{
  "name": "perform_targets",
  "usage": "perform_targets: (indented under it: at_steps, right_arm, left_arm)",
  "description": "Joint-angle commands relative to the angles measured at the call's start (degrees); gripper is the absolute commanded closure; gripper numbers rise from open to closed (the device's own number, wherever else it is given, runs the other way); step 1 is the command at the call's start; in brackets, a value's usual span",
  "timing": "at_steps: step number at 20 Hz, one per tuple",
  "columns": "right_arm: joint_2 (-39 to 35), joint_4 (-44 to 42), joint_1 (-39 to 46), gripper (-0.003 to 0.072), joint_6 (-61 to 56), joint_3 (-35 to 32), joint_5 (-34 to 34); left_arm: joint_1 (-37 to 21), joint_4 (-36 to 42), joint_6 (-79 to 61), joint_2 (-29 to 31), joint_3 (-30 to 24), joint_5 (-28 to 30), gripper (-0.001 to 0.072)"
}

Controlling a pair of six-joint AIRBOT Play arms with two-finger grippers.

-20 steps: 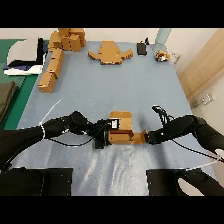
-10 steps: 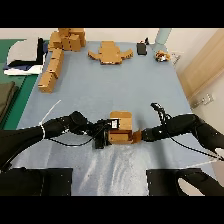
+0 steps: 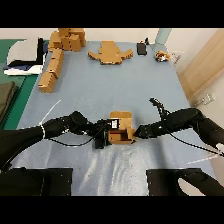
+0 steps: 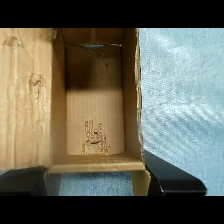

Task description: Fold the box.

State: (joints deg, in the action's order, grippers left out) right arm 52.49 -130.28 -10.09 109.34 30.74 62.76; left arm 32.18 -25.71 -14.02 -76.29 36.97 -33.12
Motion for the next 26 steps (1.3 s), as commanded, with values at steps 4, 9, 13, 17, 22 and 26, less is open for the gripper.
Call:
perform_targets:
  at_steps: [4,9,13,17,22,26]
  right_arm:
    - [3.2,2.4,-8.8,0.0242,-10.4,0.6,-6.8]
    - [6.1,24.5,-20.4,0.0242,-33.6,7.0,-8.7]
    - [12.6,34.3,-29.2,0.0243,-48.1,13.1,-5.9]
    - [19.5,42.1,-36.1,0.0243,-59.3,20.0,2.4]
    - [24.0,45.4,-38.6,0.0278,-71.3,22.6,8.1]
    - [24.0,46.8,-38.6,0.0522,-73.8,22.6,9.2]
  left_arm:
    - [0.0,0.0,0.0,0.0,0.0,0.0,0.0235]
    - [0.0,0.0,0.0,0.0,0.0,0.0,0.0235]
    - [0.0,0.0,0.0,0.0,0.0,0.0,0.0235]
    - [0.0,0.0,0.0,0.0,0.0,0.0,0.0235]
    - [0.0,0.0,0.0,0.0,0.0,0.1,0.0235]
    - [0.0,0.0,0.0,0.0,0.0,0.0,0.0235]
